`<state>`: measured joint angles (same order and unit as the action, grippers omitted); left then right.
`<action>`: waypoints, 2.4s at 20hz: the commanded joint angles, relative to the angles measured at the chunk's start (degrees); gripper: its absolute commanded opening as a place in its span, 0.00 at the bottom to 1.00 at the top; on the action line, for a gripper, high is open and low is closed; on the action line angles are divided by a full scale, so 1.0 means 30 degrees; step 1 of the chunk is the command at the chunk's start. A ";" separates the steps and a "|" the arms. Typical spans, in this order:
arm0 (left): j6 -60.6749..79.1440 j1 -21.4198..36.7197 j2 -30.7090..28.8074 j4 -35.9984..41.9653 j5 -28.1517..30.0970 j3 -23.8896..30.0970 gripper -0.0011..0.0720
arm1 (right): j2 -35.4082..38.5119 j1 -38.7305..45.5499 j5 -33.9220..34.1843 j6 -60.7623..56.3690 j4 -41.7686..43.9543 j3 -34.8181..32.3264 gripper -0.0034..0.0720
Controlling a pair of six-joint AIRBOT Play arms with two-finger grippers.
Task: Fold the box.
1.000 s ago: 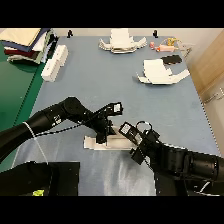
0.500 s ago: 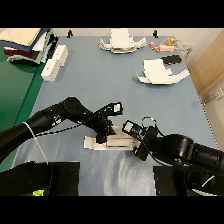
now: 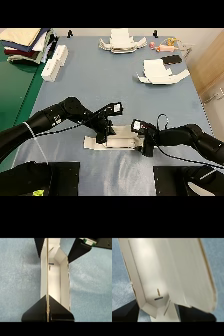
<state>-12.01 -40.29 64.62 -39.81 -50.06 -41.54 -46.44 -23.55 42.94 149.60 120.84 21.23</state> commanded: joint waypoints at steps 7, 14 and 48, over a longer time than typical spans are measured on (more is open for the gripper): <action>0.0000 -0.0015 0.0007 0.0000 0.0007 -0.0022 0.03 | -0.0583 0.0838 0.0364 0.2572 0.1333 0.0036 1.00; 0.0000 -0.0015 0.0015 0.0000 0.0015 -0.0022 0.03 | -0.0612 0.1450 0.1515 0.7096 0.2652 -0.0007 1.00; 0.0000 -0.0015 0.0007 0.0000 0.0007 -0.0022 0.03 | -0.2623 0.1909 0.1224 0.7461 0.2790 -0.0036 0.73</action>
<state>-12.01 -40.29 64.62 -39.79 -50.06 -41.54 -54.28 -17.78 46.54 172.05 129.80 21.15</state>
